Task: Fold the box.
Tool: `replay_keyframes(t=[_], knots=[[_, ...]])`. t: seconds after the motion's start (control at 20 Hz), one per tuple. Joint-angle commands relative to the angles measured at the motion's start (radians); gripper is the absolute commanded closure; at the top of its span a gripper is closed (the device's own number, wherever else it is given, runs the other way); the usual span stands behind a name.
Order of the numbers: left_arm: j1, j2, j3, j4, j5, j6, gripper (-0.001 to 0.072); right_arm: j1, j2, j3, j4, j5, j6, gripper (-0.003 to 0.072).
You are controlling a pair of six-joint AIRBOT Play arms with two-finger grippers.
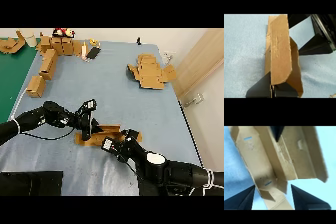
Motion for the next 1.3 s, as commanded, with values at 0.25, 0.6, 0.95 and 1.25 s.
replay_keyframes(t=[0.25,0.6,0.95,1.25], knots=[[0.000,0.000,0.001,0.000,0.000,0.000,0.0697,-0.204,0.012,-0.016,0.168,0.238,-0.213,-0.0013],[0.000,0.000,0.001,0.000,0.000,0.000,0.0697,-0.544,0.022,-0.014,1.127,0.239,-1.357,-0.0014],[0.000,0.000,0.001,0.000,0.000,0.000,0.0697,-0.674,0.005,-0.014,1.306,0.217,-1.648,-0.0014],[0.000,0.000,0.001,0.000,0.000,0.000,0.0697,-0.760,-0.155,0.080,1.476,0.032,-1.889,-0.0014]])
